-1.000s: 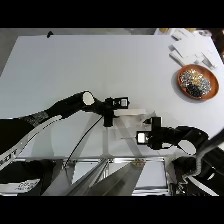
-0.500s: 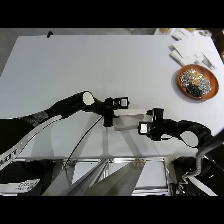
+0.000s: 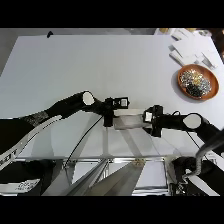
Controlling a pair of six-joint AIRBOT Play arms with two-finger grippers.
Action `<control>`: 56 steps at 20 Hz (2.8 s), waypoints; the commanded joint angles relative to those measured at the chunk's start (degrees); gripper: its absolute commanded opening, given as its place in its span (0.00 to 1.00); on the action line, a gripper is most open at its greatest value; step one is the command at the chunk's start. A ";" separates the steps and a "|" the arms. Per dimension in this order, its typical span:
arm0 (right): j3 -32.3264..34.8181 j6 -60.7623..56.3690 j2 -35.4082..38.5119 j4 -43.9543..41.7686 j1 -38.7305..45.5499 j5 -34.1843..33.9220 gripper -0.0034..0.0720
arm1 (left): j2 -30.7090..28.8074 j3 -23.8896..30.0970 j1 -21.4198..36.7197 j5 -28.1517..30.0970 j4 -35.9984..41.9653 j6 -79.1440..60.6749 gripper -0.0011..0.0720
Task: Fold the box and place the chain.
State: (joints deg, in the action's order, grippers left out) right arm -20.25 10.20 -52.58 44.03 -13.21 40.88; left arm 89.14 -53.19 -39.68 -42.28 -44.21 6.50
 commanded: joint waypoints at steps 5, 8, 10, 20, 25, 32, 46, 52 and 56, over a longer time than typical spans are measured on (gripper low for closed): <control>-4.87 12.85 -10.62 -8.66 4.90 6.34 0.96 | -0.02 0.02 -0.04 0.02 -0.02 -0.02 0.03; -4.92 12.81 -12.00 -8.41 4.90 10.27 0.96 | -0.02 0.02 -0.04 0.04 -0.02 -0.02 0.03; -4.72 12.79 -12.31 -7.82 4.90 13.09 0.96 | -0.02 0.02 -0.04 0.02 0.00 -0.02 0.03; -1.51 10.80 -12.33 -8.17 4.90 12.07 0.96 | -0.02 0.02 -0.04 0.02 0.00 -0.02 0.03; -1.51 11.56 -14.82 -9.55 5.86 10.91 0.96 | -0.02 0.02 -0.04 0.04 -0.02 -0.02 0.03; -1.51 17.77 -15.96 -13.35 5.84 10.34 0.96 | -0.02 0.02 -0.04 0.02 0.00 -0.02 0.03; -1.51 17.55 -17.53 -12.44 4.76 10.43 0.74 | -0.02 0.02 -0.04 0.02 0.00 -0.02 0.03; -1.51 17.31 -18.62 -12.33 4.76 10.25 0.57 | -0.02 0.02 -0.04 0.02 0.00 -0.02 0.03; -1.51 17.29 -18.62 -12.33 4.76 10.58 0.57 | -0.02 0.02 -0.04 0.02 0.00 -0.02 0.03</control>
State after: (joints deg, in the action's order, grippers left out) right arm -21.80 27.59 -71.09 31.42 -8.38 51.20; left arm 89.14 -53.17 -39.75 -42.28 -44.21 6.50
